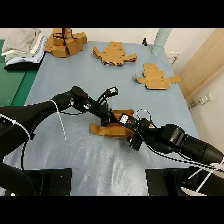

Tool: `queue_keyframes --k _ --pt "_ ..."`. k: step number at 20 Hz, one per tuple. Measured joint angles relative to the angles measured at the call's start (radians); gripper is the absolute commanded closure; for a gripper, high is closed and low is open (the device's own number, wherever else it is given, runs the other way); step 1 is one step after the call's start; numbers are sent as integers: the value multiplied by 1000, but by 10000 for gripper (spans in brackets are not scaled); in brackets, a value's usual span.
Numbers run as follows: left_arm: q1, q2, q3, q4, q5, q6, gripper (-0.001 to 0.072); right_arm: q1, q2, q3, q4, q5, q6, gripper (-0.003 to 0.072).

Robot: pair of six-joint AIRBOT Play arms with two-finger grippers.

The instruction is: Fold the box.

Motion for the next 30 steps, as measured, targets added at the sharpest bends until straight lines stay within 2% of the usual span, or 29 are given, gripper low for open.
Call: queue_keyframes --k 1,12,13,20,25,30 --pt "0 0 0 0 6 0 696 0 0 0 -3 3 0 18" --pt "0 0 0 3 19 0 696 0 0 0 -49 17 0 16" --pt "0 0 0 3 20 0 696 0 0 0 -50 18 0 -34" --pt "0 0 0 4 20 0 696 -34 6 0 -80 19 -37 -34" --pt "0 0 0 4 20 0 696 -128 7 0 5 62 -260 -34" --pt "0 0 0 4 20 0 696 -275 -4 0 299 88 -660 -34"
